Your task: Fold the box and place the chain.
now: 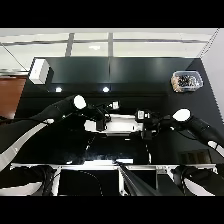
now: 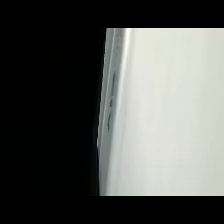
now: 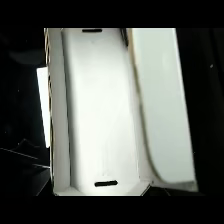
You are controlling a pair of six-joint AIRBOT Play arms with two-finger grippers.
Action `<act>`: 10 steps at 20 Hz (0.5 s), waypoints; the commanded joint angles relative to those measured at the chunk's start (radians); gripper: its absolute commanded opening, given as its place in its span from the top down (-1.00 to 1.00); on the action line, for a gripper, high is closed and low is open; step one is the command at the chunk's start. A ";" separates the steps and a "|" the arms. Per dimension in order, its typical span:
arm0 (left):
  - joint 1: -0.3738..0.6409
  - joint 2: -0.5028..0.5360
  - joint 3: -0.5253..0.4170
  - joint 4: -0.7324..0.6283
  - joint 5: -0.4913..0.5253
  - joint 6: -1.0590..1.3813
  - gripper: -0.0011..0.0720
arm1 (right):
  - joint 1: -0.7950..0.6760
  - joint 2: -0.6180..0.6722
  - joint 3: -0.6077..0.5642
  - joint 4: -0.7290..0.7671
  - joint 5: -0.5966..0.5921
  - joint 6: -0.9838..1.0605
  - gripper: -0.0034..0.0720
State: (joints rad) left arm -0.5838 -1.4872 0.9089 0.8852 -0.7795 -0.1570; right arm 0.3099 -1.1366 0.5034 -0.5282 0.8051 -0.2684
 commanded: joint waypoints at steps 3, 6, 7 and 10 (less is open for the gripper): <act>0.000 -0.001 0.000 -0.004 -0.022 -0.003 0.90 | 0.000 -0.029 -0.026 0.039 -0.028 -0.047 -0.80; 0.000 -0.001 0.000 -0.004 -0.022 -0.003 0.90 | 0.001 -0.050 -0.026 0.039 -0.031 -0.063 -0.80; 0.000 -0.001 0.000 -0.004 -0.021 -0.003 0.90 | 0.003 -0.053 -0.026 0.037 -0.037 -0.063 -0.80; 0.000 -0.001 0.000 -0.003 -0.019 -0.003 0.90 | 0.003 -0.059 -0.026 0.023 -0.050 -0.062 -0.80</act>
